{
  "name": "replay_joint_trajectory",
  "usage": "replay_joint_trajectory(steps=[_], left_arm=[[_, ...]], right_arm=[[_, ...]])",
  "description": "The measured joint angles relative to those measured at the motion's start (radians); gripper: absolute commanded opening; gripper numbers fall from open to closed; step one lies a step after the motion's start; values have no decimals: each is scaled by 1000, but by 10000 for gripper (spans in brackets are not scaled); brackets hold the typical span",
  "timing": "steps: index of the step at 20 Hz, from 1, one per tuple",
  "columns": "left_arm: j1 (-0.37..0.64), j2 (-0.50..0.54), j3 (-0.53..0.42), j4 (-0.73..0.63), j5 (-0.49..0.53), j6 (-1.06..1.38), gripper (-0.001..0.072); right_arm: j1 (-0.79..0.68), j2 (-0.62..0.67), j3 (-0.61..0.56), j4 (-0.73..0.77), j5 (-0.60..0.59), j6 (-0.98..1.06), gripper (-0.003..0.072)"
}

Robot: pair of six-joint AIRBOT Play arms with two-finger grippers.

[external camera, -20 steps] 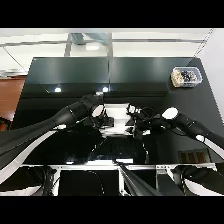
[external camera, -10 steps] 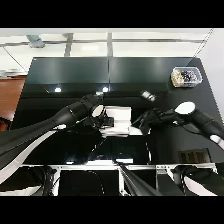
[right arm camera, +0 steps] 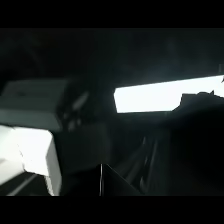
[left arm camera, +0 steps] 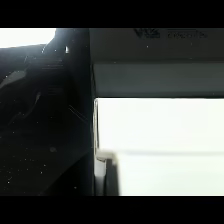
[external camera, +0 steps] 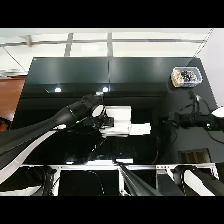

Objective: Fold the box and place the chain.

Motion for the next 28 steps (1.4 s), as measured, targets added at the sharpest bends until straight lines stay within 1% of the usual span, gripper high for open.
replay_joint_trajectory(steps=[4, 6, 9, 14, 15, 16, 17, 18, 22, 25, 27, 28], left_arm=[[0, 0, 0, 0, 0, 0, 25], [0, 0, 0, 0, 0, 0, 26], [0, 0, 0, 0, 0, 0, 26], [0, 0, 0, 0, -1, -1, 25], [0, 0, 0, 0, -1, -1, 25], [0, 0, 0, 0, -1, -1, 25], [0, 0, 0, 0, -1, -1, 26], [0, 0, 0, 0, -1, 0, 25], [0, 0, 0, 0, -1, -1, 26], [0, 0, 0, 0, -1, 0, 25], [0, 0, 0, 0, -1, -1, 26], [0, 0, 0, 0, -1, -1, 26]], right_arm=[[109, -80, -42, 26, -32, 43, 12], [163, -130, -50, 90, -54, 20, 12], [225, -191, -55, 228, -70, -61, 12], [285, -225, -57, 388, -56, -192, 15], [289, -227, -57, 405, -48, -209, 42], [292, -229, -57, 418, -37, -223, 295], [295, -230, -57, 426, -29, -234, 527], [297, -231, -57, 433, -22, -243, 585], [303, -233, -43, 452, 2, -259, 584], [327, -233, -9, 464, 26, -262, 582], [357, -233, 21, 467, 35, -251, 482], [377, -233, 37, 467, 38, -241, 483]])
